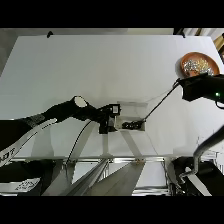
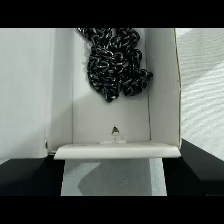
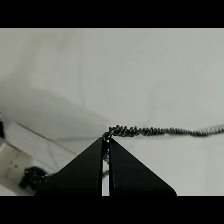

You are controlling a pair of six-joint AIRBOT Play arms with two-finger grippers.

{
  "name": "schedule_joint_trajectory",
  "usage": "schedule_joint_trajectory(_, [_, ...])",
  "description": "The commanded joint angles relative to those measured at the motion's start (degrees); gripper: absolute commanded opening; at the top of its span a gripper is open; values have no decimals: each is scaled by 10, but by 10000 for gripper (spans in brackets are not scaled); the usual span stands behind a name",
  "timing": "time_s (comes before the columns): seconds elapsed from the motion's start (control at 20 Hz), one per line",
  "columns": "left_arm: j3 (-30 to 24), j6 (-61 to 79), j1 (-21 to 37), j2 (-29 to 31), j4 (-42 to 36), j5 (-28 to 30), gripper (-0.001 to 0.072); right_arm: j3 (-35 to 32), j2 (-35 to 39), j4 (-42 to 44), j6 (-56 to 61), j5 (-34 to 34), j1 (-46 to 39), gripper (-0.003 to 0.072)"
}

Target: Fold the box and place the chain.

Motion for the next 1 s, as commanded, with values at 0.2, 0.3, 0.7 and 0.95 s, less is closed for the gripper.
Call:
schedule_joint_trajectory(0.2, [0, 0, 0, 0, 0, 0, 137, 0, 42, 71, -1, -1, 121, 9])
schedule_joint_trajectory(0.3, [0, 0, 0, 0, 0, 0, 137, 0, 42, 85, -1, -17, 143, 9])
schedule_joint_trajectory(0.7, [0, 0, 0, 0, 0, 0, 137, 0, 42, 124, -4, -128, 224, 9])
schedule_joint_trajectory(0.95, [0, 0, 0, 0, 0, 0, 137, 0, 42, 124, -4, -144, 264, 9])
